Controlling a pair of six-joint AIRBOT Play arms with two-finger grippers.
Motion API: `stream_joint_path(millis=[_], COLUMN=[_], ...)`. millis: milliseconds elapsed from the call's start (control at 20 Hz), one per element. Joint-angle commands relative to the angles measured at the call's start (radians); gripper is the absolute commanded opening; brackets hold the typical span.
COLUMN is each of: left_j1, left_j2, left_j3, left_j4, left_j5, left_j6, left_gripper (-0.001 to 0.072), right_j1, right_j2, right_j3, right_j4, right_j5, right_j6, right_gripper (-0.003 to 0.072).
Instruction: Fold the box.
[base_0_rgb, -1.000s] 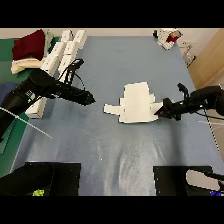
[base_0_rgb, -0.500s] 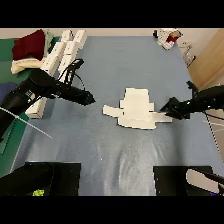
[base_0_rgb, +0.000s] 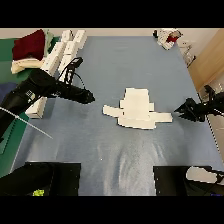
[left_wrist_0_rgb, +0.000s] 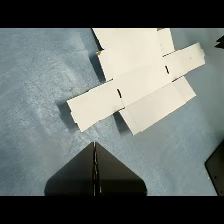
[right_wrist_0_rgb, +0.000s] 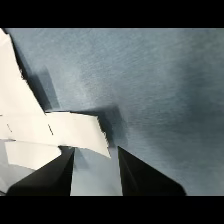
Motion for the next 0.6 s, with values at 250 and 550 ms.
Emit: stream_joint_path(millis=[250,550], left_j1=[0.000,0.000], left_j2=[0.001,0.001], left_j3=[0.001,0.000], left_j4=[-0.006,-0.005], left_j5=[0.000,-0.014], left_j6=[-0.001,-0.001], left_gripper=[0.0012,0.0012], right_j1=[-0.003,0.002], right_j2=[-0.082,-0.092], right_j3=[-0.024,-0.041], right_j4=[0.115,0.107], right_j5=[0.036,0.033], right_j6=[-0.134,-0.136], right_gripper=[0.0397,0.0394])
